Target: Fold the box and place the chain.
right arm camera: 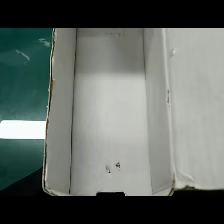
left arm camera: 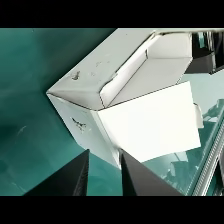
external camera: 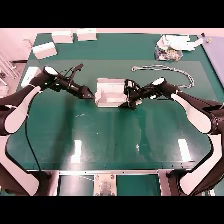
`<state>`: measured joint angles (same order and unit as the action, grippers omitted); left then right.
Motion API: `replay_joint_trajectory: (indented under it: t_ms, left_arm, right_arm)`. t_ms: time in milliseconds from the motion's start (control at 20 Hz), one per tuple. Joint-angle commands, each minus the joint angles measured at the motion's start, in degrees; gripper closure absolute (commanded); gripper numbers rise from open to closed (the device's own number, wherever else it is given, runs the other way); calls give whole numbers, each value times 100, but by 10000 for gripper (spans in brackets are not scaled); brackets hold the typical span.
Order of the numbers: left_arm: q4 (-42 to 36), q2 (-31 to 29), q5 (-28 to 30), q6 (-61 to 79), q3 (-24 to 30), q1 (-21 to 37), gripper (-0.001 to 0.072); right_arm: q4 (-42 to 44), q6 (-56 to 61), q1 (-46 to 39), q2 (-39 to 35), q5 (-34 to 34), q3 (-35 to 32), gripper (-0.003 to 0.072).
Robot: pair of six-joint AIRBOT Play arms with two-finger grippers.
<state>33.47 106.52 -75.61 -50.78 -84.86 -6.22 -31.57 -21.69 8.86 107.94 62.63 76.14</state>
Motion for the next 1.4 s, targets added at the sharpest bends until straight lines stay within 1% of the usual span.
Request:
replay_joint_trajectory:
  t_ms: [0, 750, 1100, 1200, 1350]
  left_arm:
    - [-151, -2, -48, 31, -11, -4, 471]
    - [-240, -2, -15, -177, -11, -52, 471]
    - [-192, -2, 164, -365, -11, -68, 471]
    - [33, -2, 243, -501, -11, -133, 471]
    - [107, -2, 431, -793, -13, -271, 470]
  right_arm:
    - [2, 2, 2, -2, 0, -2, 129]
    - [2, 2, 2, -2, 0, -2, 129]
    - [2, 2, 2, -2, 0, -2, 128]
    - [2, 2, 2, -2, 0, -2, 129]
    - [2, 2, 2, -2, 0, -4, 128]
